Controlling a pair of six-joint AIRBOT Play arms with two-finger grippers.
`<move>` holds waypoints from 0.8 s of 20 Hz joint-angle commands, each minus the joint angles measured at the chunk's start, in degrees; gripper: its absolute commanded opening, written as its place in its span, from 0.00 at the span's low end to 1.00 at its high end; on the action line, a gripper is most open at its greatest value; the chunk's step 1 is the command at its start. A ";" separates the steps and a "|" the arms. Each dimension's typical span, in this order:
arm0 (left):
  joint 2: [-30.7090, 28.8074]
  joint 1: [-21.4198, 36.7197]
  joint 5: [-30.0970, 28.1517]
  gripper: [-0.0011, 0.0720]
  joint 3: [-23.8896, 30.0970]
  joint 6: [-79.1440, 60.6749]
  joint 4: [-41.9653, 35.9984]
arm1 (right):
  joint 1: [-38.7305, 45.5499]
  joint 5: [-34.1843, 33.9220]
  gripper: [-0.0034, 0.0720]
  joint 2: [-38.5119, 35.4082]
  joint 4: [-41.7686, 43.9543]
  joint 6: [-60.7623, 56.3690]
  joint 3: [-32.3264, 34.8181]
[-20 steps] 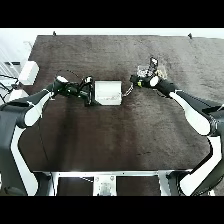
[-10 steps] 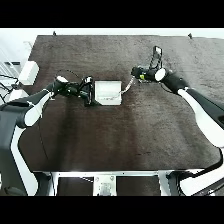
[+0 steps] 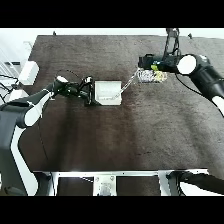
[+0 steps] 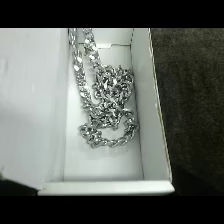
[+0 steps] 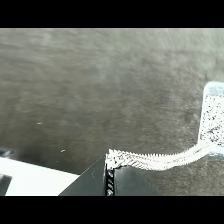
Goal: Fold the box and place the chain.
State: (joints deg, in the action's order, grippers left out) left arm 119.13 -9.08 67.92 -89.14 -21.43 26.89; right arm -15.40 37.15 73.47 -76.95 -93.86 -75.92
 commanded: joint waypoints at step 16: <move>-0.02 0.02 -0.02 0.67 -0.02 -0.02 -0.04 | -13.22 -14.12 0.06 0.63 2.95 -0.68 8.24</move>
State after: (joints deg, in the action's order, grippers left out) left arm 119.13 -9.08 67.92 -89.14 -21.45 26.87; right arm -26.89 26.83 72.14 -75.55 -94.43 -68.07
